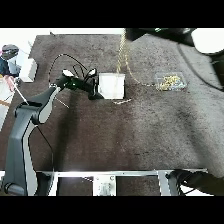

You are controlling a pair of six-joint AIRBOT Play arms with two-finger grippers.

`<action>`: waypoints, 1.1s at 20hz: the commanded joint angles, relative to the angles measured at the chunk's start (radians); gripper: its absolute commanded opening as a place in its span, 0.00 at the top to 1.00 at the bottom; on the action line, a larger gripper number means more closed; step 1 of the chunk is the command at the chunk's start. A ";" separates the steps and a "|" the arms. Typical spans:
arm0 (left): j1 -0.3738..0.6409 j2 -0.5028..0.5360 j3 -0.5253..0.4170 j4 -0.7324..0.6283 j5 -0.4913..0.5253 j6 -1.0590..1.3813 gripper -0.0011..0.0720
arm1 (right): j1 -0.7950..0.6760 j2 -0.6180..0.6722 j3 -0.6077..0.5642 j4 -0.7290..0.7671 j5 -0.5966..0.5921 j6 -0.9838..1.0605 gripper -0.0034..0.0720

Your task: Fold the box and place the chain.

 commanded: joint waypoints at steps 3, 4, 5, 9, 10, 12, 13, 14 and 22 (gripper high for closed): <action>0.001 -0.001 0.000 0.000 0.000 0.000 0.38 | 0.017 -0.093 0.004 0.000 -0.011 0.003 0.95; 0.001 -0.001 0.000 0.000 0.000 0.000 0.38 | 0.016 -0.090 0.018 0.000 -0.031 0.003 0.95; 0.001 -0.001 0.000 0.000 0.001 0.001 0.38 | 0.015 -0.085 0.039 0.000 -0.058 -0.001 0.95; 0.001 -0.001 0.000 0.000 0.001 0.000 0.38 | 0.015 -0.082 0.113 0.000 -0.251 -0.035 0.95; 0.001 -0.001 0.000 0.000 0.001 0.000 0.38 | 0.015 -0.082 0.123 0.000 -0.297 -0.035 0.95; 0.001 -0.001 0.000 0.000 0.001 0.000 0.38 | 0.014 -0.082 0.143 0.000 -0.347 -0.035 0.95; 0.001 -0.001 0.000 0.000 0.001 0.000 0.38 | 0.014 -0.082 0.155 0.000 -0.355 -0.035 0.95; 0.001 -0.001 0.000 0.000 0.001 0.000 0.38 | 0.014 -0.082 0.167 0.000 -0.362 -0.034 0.95; 0.001 -0.001 0.000 0.000 0.001 0.000 0.38 | 0.014 -0.082 0.202 -0.001 -0.502 -0.053 0.95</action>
